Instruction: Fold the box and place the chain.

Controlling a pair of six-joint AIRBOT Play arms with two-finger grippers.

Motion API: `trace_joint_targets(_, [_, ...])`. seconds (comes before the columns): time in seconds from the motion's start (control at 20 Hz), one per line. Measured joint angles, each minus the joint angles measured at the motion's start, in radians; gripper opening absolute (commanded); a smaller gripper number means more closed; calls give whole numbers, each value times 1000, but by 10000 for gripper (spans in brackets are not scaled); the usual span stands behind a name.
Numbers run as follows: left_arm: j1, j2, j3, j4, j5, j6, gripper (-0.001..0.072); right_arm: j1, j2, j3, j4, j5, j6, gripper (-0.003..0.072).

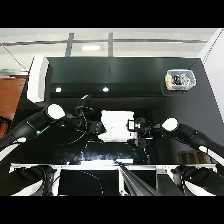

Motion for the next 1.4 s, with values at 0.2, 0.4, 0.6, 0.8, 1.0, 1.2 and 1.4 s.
trace_joint_targets(0.2, [-78,0,45,194,26,-209,484,0,0,0,2,-2,0,567])
trace_joint_targets(0.4, [-149,-2,64,328,60,-390,484,0,0,0,2,-3,3,567])
trace_joint_targets(0.6, [-202,-10,69,390,116,-527,484,0,0,0,3,-5,3,567])
trace_joint_targets(0.8, [-230,-40,76,425,111,-598,484,0,0,0,3,-6,3,567])
trace_joint_targets(1.0, [-266,-62,106,508,83,-694,484,0,0,0,3,-7,3,567])
trace_joint_targets(1.2, [-303,-76,149,623,25,-816,483,0,0,0,3,-7,3,567])
trace_joint_targets(1.4, [-345,-126,216,681,-37,-896,389,0,0,0,3,-7,3,567])
